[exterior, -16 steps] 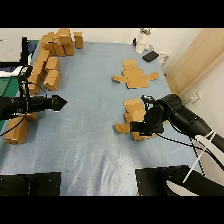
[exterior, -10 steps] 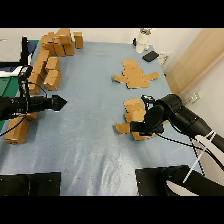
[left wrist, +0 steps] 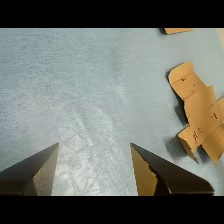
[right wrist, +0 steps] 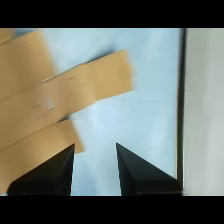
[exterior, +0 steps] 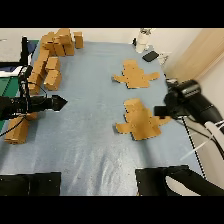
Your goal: Fold the box.
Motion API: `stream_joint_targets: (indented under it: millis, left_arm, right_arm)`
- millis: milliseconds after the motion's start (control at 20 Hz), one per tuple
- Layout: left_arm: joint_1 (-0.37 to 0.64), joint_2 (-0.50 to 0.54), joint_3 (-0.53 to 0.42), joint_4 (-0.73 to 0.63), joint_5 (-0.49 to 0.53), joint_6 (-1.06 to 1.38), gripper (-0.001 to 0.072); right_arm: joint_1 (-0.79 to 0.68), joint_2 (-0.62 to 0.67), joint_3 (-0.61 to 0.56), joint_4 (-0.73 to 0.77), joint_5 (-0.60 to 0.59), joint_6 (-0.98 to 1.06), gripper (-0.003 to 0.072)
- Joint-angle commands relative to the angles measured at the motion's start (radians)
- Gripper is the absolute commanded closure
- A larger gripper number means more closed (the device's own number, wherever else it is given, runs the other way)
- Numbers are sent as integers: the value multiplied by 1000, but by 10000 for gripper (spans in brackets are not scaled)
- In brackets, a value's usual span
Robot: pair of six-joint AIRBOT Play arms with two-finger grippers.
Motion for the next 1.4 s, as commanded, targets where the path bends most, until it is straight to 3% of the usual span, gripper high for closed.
stream_joint_targets:
  millis: [0, 150, 300, 650, 750, 950, 1000, 1050, 1150, 1350]
  left_arm:
    - [0, 0, 1, -3, 2, 0, 34]
    - [0, 0, 1, -3, 0, 0, 34]
    - [-2, 0, 1, -3, 6, 0, 34]
    - [-2, 0, 1, -4, -2, 0, 34]
    - [-2, 0, 1, -24, -6, 0, 34]
    - [-2, 0, 1, -75, -10, -1, 34]
    - [-2, 0, 1, -84, -18, -2, 34]
    - [-2, 0, 1, -94, -35, -28, 34]
    - [-2, 0, 1, -97, -82, -122, 43]
    - [-2, 0, 1, -108, -246, -197, 43]
  right_arm:
    - [-313, -71, 43, 100, 131, -360, 270]
    - [-502, -213, 71, 344, 209, -637, 270]
    - [-581, -346, 117, 624, 176, -917, 270]
    - [-561, -446, 134, 739, 99, -1003, 287]
    - [-544, -447, 134, 747, 47, -1006, 465]
    - [-509, -447, 134, 747, 18, -1006, 465]
    - [-501, -447, 134, 747, 14, -1000, 522]
    - [-494, -447, 134, 749, 10, -970, 682]
    - [-473, -447, 134, 814, -34, -905, 683]
    - [-386, -422, 77, 1208, -91, -914, 686]
